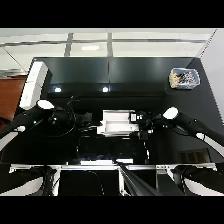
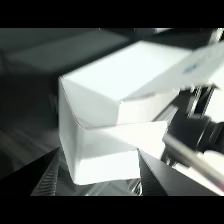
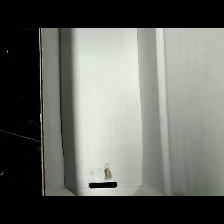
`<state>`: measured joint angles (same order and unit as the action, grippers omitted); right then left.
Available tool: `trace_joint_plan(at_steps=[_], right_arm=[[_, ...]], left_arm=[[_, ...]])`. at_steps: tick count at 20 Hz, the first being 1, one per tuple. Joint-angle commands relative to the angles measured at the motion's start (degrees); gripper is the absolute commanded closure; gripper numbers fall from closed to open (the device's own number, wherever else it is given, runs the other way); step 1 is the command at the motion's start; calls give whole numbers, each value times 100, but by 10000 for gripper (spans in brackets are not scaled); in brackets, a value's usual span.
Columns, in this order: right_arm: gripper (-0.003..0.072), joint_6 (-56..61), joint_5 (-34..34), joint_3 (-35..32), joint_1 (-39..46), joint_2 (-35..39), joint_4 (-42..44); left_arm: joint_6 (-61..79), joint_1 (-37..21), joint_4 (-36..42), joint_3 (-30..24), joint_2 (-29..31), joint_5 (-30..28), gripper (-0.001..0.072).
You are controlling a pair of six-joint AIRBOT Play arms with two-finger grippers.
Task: Fold the box and place the chain.
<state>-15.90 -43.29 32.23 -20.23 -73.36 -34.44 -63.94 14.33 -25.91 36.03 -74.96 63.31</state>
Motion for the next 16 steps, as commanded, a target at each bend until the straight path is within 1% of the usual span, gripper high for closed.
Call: trace_joint_plan(at_steps=[1,7,8,9,13,15,16], right_arm=[[458,0,0,2,0,-2,0],[458,0,0,2,0,-2,0],[458,0,0,2,0,-2,0],[457,0,0,2,0,-2,0],[458,0,0,2,0,-2,0],[458,0,0,2,0,-2,0],[458,0,0,2,0,-2,0]], left_arm=[[-332,363,-437,181,31,13,168],[-1200,765,-1088,610,31,-96,170],[-1410,855,-1252,710,31,-127,177],[-1585,944,-1379,802,31,-155,215],[-2107,1351,-1762,1071,31,-343,229],[-2302,1502,-1821,1117,31,-520,337],[-2371,1569,-1818,1117,31,-654,344]])
